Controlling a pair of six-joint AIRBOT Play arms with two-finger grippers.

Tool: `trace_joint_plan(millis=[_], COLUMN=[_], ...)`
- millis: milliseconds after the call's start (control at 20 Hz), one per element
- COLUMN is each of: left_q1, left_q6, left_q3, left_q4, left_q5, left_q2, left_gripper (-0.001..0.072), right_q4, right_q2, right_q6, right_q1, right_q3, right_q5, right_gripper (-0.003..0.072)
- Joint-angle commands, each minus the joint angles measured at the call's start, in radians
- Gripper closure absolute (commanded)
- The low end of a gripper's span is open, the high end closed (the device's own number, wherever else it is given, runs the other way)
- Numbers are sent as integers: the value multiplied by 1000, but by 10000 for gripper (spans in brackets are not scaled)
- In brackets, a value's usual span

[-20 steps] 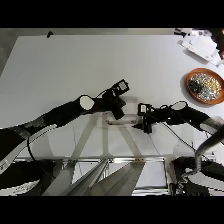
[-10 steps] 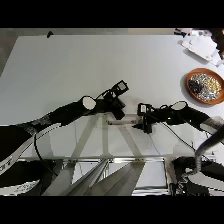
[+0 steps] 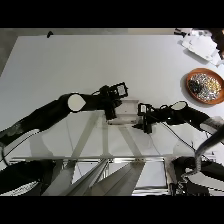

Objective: Fold the box and place the chain.

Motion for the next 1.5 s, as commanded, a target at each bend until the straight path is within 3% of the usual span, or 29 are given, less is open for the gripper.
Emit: trace_joint_plan(millis=[0,100,250,450,600,650,700,750,1000,1100,1400,1450], left_q1=[68,116,177,201,214,223,231,233,232,230,225,222], left_q6=[-141,-168,-118,150,214,244,280,322,508,507,507,507], left_q3=[0,0,-10,-65,-111,-126,-143,-161,-203,-203,-203,-203], left_q4=[260,273,251,82,45,38,19,-9,-151,-163,-164,-166], left_q5=[-214,-336,-447,-377,-303,-304,-303,-304,-262,-242,-287,-290], left_q2=[106,112,84,23,-4,-7,-7,-6,-13,-24,-59,-61], left_gripper=[489,364,361,361,357,347,274,248,243,206,232,287], right_q4=[0,0,0,0,0,0,0,0,0,0,0,0], right_q2=[0,0,0,0,0,0,0,0,0,0,0,0], right_q6=[0,0,0,0,0,0,0,0,0,0,0,0], right_q1=[0,0,0,0,0,0,0,0,0,0,0,0], right_q3=[0,0,0,0,0,0,0,0,0,0,0,0], right_q5=[0,0,0,0,0,1,1,0,0,0,0,0], right_gripper=[384,384,384,384,384,384,384,384,384,384,384,384])
